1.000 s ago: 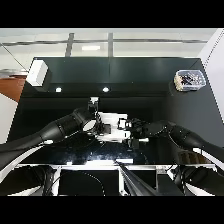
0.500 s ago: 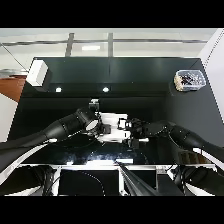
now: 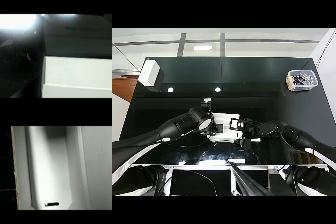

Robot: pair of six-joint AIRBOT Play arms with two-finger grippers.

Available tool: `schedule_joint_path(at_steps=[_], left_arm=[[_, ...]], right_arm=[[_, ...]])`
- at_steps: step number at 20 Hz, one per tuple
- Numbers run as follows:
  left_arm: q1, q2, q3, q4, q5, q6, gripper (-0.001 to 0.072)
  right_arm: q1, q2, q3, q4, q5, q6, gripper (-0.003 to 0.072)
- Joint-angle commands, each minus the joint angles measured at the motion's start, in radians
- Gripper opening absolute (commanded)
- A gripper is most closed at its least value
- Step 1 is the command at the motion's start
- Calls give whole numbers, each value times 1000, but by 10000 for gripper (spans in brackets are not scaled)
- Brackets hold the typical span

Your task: Fold the box and place the chain.

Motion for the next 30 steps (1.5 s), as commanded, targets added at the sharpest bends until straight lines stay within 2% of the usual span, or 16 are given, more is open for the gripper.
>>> schedule_joint_path(at_steps=[1,3,8,9,10,11,16,17,18,19,24,25,27,28,30], left_arm=[[0,-1,3,-4,3,2,144],[0,-1,3,-3,3,2,30],[0,-1,3,-4,3,2,36],[0,-1,3,-4,3,2,108],[0,-1,3,-4,-2,2,216],[0,-1,3,-4,-5,2,239],[4,-1,3,-3,-2,2,238],[4,-1,3,-3,-2,2,226],[4,-1,3,-4,-1,2,165],[4,-1,3,-4,0,5,48],[18,0,3,-6,-4,9,31],[19,0,3,-7,-4,10,31],[18,0,3,-7,-5,10,31],[18,0,3,-7,-7,14,31],[19,0,3,-3,-23,14,32]], right_arm=[[0,0,-1,0,1,0,240],[0,0,-1,0,1,0,239],[0,0,-1,0,0,0,239],[0,0,-1,0,0,0,240],[0,0,-1,0,0,0,240],[0,0,-1,0,0,0,240],[0,0,-1,0,0,0,240],[0,0,-1,0,0,0,240],[0,0,-1,0,0,0,240],[0,0,-1,0,1,0,240],[0,0,-1,0,2,0,241],[0,0,-1,0,2,2,282],[0,1,0,0,4,19,577],[0,7,0,-6,3,19,608],[0,43,5,-54,-3,19,607]])
